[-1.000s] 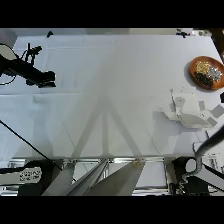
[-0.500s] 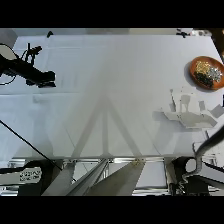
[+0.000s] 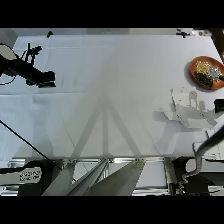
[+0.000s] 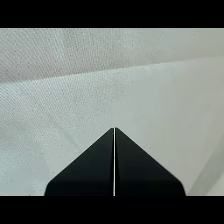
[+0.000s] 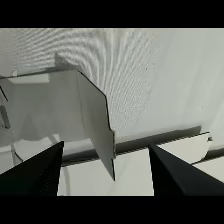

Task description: Fold the box and place the chain.

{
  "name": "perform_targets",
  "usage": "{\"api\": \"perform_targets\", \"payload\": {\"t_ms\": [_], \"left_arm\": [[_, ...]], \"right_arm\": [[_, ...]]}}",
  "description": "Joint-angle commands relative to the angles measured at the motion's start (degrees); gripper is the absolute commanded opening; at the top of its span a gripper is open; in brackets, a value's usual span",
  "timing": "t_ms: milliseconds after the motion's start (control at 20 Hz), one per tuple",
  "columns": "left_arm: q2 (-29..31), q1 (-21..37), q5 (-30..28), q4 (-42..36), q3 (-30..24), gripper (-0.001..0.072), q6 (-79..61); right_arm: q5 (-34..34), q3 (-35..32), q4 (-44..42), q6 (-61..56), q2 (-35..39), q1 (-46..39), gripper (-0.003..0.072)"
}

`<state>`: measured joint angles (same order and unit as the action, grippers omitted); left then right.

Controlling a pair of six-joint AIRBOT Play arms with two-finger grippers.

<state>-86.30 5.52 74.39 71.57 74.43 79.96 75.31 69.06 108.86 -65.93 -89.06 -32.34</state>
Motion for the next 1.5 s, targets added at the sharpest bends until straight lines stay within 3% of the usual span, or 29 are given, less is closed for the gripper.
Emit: {"api": "perform_targets", "payload": {"t_ms": [0,300,400,750,1050,1150,1450], "left_arm": [[0.02,0.0,-0.02,0.0,-0.02,0.0014,-0.02],[0.02,-0.02,0.0,0.0,-0.02,0.0014,-0.02],[0.02,-0.02,-0.02,0.0,-0.02,0.0014,-0.02],[0.02,-0.02,-0.02,0.0,-0.02,0.0014,0.0],[0.02,-0.02,0.0,0.0,-0.02,0.0014,-0.02],[0.02,-0.02,-0.02,0.0,-0.02,0.0014,-0.02],[0.02,-0.02,-0.02,0.0,-0.02,0.0014,-0.02]], "right_arm": [[-3.19,0.04,-1.14,1.92,-1.92,-0.04,0.0424],[-0.33,0.04,-2.93,3.63,-2.03,-0.04,0.0009],[1.05,0.04,-7.15,4.72,-2.01,-0.04,0.0009],[1.07,0.02,-45.05,15.39,4.0,7.91,0.0009],[-1.29,-1.29,-60.17,19.98,12.22,18.23,0.0008],[-2.73,-4.9,-63.49,22.18,14.62,21.44,0.0008],[-19.54,-27.96,-70.55,31.45,26.6,28.37,0.0008]]}}
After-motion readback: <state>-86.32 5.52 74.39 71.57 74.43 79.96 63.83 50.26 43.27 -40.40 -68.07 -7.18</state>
